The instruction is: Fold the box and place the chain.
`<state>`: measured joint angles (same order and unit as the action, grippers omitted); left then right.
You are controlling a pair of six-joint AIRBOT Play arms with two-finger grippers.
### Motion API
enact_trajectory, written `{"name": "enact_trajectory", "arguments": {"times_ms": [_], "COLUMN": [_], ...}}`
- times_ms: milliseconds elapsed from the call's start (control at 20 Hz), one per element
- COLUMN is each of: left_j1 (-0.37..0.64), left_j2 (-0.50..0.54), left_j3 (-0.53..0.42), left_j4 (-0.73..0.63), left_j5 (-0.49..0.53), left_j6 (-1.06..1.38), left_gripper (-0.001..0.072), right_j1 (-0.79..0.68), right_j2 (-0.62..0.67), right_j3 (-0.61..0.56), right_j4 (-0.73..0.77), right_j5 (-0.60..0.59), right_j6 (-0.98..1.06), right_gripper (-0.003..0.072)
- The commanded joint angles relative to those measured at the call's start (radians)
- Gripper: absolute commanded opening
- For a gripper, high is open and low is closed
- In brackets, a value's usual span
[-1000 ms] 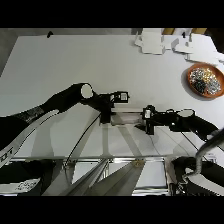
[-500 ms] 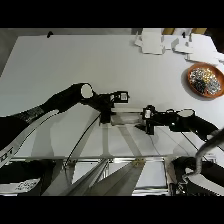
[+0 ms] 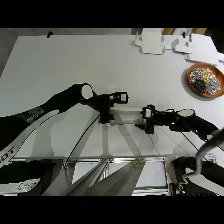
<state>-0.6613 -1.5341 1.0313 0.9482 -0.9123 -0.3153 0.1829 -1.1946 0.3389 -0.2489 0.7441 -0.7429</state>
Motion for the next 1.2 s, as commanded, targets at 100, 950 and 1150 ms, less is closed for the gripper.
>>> {"name": "enact_trajectory", "arguments": {"times_ms": [100,950,1150], "left_j1": [0.002,-0.001,-0.003], "left_j2": [0.043,0.38,0.377], "left_j3": [0.002,0.002,0.0], "left_j4": [-0.004,0.39,0.208], "left_j5": [-0.021,-0.406,-0.431], "left_j6": [-0.001,-0.411,-0.411], "left_gripper": [0.0584,0.0088,0.0005], "right_j1": [0.0,0.0,0.0], "right_j2": [0.0,0.0,0.0], "right_j3": [0.0,0.0,0.0], "right_j4": [-0.008,-0.008,-0.008], "right_j5": [-0.001,0.0,0.0], "right_j6": [0.005,0.005,0.005], "right_gripper": [0.0411,0.0411,0.0411]}}
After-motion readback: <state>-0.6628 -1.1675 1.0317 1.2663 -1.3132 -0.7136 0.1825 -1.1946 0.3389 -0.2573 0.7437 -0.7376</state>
